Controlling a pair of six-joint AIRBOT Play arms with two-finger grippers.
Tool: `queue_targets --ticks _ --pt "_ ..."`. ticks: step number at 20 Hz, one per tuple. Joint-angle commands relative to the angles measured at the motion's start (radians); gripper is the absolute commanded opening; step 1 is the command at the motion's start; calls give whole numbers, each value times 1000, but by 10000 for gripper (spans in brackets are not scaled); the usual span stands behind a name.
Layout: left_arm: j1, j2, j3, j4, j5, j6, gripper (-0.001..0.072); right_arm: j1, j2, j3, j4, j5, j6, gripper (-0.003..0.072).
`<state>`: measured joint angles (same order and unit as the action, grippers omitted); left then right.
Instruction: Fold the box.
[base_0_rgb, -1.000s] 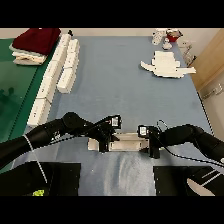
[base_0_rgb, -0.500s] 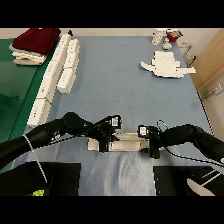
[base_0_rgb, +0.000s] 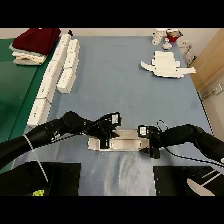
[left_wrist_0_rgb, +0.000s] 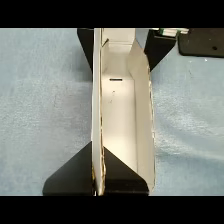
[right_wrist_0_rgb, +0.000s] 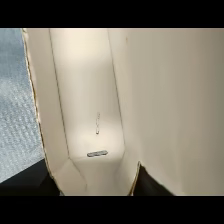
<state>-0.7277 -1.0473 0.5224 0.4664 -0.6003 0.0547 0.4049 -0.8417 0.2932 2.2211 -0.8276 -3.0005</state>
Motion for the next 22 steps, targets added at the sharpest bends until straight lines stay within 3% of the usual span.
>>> queue_targets --ticks 1,14,15,16,22 --pt "-2 0 -1 -2 -24 -3 15 0 0 1 0 0 0 509" --pt "-2 -1 -1 -48 -28 -3 17 0 0 1 1 0 0 509" --pt "-2 -1 -1 -51 -28 -3 147 0 0 1 0 0 0 509" --pt "-2 -1 -1 -58 -29 -4 327 0 0 1 0 0 0 508" --pt "0 23 -1 -64 -30 -49 327 0 0 1 0 0 0 509"
